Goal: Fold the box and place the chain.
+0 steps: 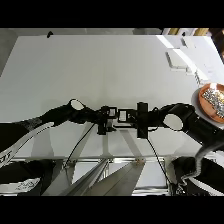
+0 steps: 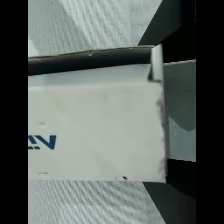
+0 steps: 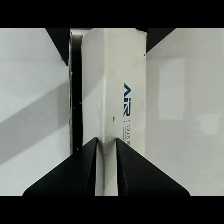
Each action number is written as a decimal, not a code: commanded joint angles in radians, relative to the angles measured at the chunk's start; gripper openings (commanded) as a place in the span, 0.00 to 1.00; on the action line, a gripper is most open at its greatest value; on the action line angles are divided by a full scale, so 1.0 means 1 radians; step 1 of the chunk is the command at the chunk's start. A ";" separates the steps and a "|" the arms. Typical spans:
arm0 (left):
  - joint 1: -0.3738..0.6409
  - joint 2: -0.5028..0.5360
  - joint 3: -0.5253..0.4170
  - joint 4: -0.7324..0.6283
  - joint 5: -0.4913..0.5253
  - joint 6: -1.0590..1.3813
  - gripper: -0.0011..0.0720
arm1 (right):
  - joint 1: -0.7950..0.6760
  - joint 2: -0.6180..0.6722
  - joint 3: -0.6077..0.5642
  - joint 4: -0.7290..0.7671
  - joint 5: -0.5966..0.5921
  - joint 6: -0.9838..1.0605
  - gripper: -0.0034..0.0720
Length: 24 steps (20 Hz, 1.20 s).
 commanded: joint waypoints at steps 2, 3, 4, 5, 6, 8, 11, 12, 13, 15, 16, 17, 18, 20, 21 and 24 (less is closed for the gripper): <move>0.000 -0.001 0.000 0.000 -0.003 0.000 0.39 | 0.001 -0.016 0.000 0.006 -0.023 0.001 0.19; 0.000 -0.001 0.000 0.000 -0.003 0.000 0.39 | 0.001 -0.027 0.000 0.006 -0.017 0.000 0.19; 0.000 -0.001 0.000 0.000 -0.003 0.000 0.39 | 0.002 -0.035 0.000 0.010 -0.007 0.000 0.21; 0.000 -0.001 0.000 0.000 -0.003 0.000 0.39 | 0.002 -0.038 0.000 0.015 0.006 0.000 0.21; 0.000 -0.001 0.000 0.000 -0.003 0.000 0.39 | 0.002 -0.039 0.000 0.018 0.026 0.000 0.23; 0.000 -0.001 0.000 0.000 -0.003 0.000 0.39 | 0.001 -0.039 0.000 0.018 0.064 0.000 0.32; 0.000 -0.001 0.000 0.000 -0.003 0.000 0.39 | 0.001 -0.039 0.000 0.051 0.100 -0.003 0.49; 0.000 -0.001 0.000 0.000 -0.003 0.000 0.39 | 0.001 -0.036 0.000 0.088 0.098 -0.003 0.58; 0.000 -0.001 0.000 0.000 -0.003 0.000 0.39 | 0.001 -0.030 0.000 0.127 0.090 -0.003 0.60; 0.000 -0.001 0.000 0.000 -0.003 0.000 0.39 | 0.001 -0.010 0.000 0.157 0.065 -0.003 0.60; 0.000 -0.001 0.000 0.000 -0.003 0.000 0.39 | 0.001 0.002 0.000 0.155 0.055 -0.003 0.60; 0.000 -0.001 0.000 0.000 -0.003 0.000 0.39 | 0.001 0.012 0.000 0.150 0.043 -0.003 0.59; 0.000 -0.001 0.000 0.000 -0.003 0.000 0.39 | -0.005 0.014 0.000 0.149 0.031 -0.002 0.58; 0.000 -0.001 0.000 0.000 -0.003 0.000 0.39 | -0.029 0.013 0.000 0.154 0.000 0.002 0.54; 0.000 -0.001 0.000 0.000 -0.003 0.000 0.39 | -0.045 0.010 0.000 0.169 -0.013 0.000 0.43; 0.000 -0.001 0.000 0.000 -0.003 0.000 0.39 | -0.067 -0.010 0.000 0.185 -0.003 0.000 0.25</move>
